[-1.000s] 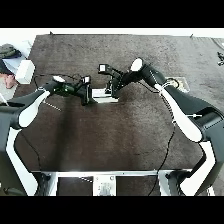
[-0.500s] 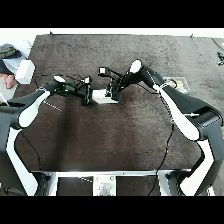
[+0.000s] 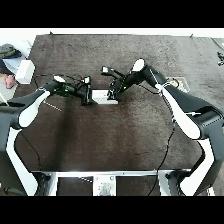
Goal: Fold the box and place the chain.
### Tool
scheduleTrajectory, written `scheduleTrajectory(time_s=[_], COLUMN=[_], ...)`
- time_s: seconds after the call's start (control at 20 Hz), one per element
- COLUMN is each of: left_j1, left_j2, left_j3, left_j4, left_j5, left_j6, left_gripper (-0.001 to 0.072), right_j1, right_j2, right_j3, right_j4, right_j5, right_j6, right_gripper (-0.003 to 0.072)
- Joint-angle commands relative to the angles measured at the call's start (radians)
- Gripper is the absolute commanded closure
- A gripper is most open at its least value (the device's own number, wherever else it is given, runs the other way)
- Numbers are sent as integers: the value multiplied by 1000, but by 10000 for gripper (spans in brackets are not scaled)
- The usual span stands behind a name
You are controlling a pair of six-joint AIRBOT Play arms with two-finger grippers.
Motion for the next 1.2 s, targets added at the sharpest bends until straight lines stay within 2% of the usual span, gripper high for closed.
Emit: scheduleTrajectory(time_s=[0.0, 0.05, 0.1, 0.25, 0.55, 0.85, 1.0, 1.15], left_j1=[-1, -1, -1, -1, -1, -1, -1, -1], left_j2=[0, 0, 0, 0, 0, 0, 0, 0], left_j3=[0, 0, 0, 0, 0, 0, 0, 1], left_j4=[1, 1, 1, 1, 0, 0, -1, -1], left_j5=[-1, -1, -1, -1, -1, -1, -1, -2], left_j6=[1, 1, 1, 1, 1, 1, 1, 1], left_gripper=[506, 506, 505, 506, 506, 506, 506, 506], right_j1=[-47, -64, -76, -80, -82, -82, -82, -82], right_j2=[15, 15, 12, 0, 0, 3, 59, 181], right_j3=[1, 1, 0, -26, -210, -231, -231, -232], right_j4=[156, 206, 238, 247, 225, 145, 219, 320], right_j5=[4, 9, 10, -1, -152, -161, -184, -191], right_j6=[-2, 0, 16, 77, 77, 144, 122, 119], right_gripper=[564, 687, 714, 715, 715, 715, 716, 716])
